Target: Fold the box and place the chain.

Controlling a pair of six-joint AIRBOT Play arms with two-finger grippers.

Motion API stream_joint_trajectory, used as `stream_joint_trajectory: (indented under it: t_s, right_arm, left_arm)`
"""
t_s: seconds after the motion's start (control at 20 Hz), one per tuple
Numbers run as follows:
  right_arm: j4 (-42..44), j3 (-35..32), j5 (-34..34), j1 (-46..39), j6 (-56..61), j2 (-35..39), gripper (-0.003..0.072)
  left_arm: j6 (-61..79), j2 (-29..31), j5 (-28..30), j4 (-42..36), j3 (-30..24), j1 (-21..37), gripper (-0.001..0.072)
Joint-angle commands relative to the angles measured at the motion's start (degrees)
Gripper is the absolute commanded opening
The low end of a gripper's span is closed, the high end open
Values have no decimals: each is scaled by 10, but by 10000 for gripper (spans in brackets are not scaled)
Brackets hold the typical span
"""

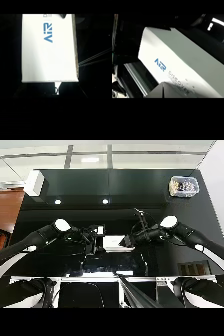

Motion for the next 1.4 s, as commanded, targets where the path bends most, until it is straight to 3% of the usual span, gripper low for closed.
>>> stream_joint_trajectory:
  t_s: [0.0,0.2,0.4,0.45,0.5,0.65,0.8,1.05,1.15,1.35]
  right_arm:
    - [-28,-1,-26,0,13,-10,14]
    - [-31,16,14,-10,4,16,13]
    - [-100,63,97,-104,37,119,14]
    - [-123,71,119,-143,48,153,13]
    - [-143,76,143,-182,57,184,14]
    - [-203,77,216,-305,72,268,14]
    - [-235,70,230,-368,94,300,14]
    - [-218,40,183,-367,93,300,14]
    - [-219,30,181,-357,93,300,14]
    - [-219,27,173,-341,91,300,14]
  left_arm:
    - [0,0,0,0,0,0,351]
    - [0,0,-3,-7,0,0,351]
    - [0,2,-5,-13,4,2,358]
    - [-4,9,-5,-9,8,4,492]
    - [-43,23,-5,-9,13,6,705]
    - [-102,81,-34,36,25,19,718]
    - [-101,116,-36,31,36,19,711]
    - [-130,19,4,-48,120,-56,710]
    - [-164,-36,-4,-54,158,-83,710]
    - [-210,-110,-54,-56,198,-84,710]
